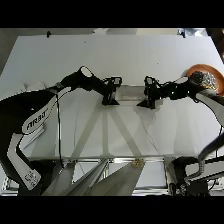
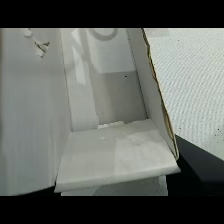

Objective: Fold the box and place the chain.

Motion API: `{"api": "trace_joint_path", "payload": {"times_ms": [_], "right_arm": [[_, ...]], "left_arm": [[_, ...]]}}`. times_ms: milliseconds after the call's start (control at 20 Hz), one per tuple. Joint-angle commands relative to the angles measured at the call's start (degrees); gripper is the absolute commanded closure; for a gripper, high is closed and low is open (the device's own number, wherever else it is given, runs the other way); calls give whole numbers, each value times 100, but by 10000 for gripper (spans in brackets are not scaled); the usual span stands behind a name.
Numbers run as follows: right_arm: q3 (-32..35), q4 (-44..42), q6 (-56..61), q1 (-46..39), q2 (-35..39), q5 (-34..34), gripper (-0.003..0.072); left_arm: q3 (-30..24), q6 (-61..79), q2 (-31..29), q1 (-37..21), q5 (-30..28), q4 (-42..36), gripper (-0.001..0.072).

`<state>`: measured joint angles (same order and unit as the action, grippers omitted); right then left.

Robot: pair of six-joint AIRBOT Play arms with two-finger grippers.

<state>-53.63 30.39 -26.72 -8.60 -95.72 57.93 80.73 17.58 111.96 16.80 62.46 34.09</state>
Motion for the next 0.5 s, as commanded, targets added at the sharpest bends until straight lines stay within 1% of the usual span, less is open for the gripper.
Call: {"api": "trace_joint_path", "payload": {"times_ms": [0,250,300,350,400,450], "right_arm": [[-7,-76,11,9,2,61,189],[-7,-70,79,9,2,136,187],[-7,-68,79,9,7,144,158],[-7,-72,79,7,13,133,37],[-7,-70,76,7,35,114,-14],[-7,-44,76,2,79,116,-14]], "left_arm": [[-2,2,4,2,0,2,388],[-2,2,4,2,-2,2,388],[-2,2,4,2,-2,2,388],[-2,2,4,2,-2,2,388],[-2,2,4,2,-2,2,388],[-2,0,4,2,-2,2,388]]}}
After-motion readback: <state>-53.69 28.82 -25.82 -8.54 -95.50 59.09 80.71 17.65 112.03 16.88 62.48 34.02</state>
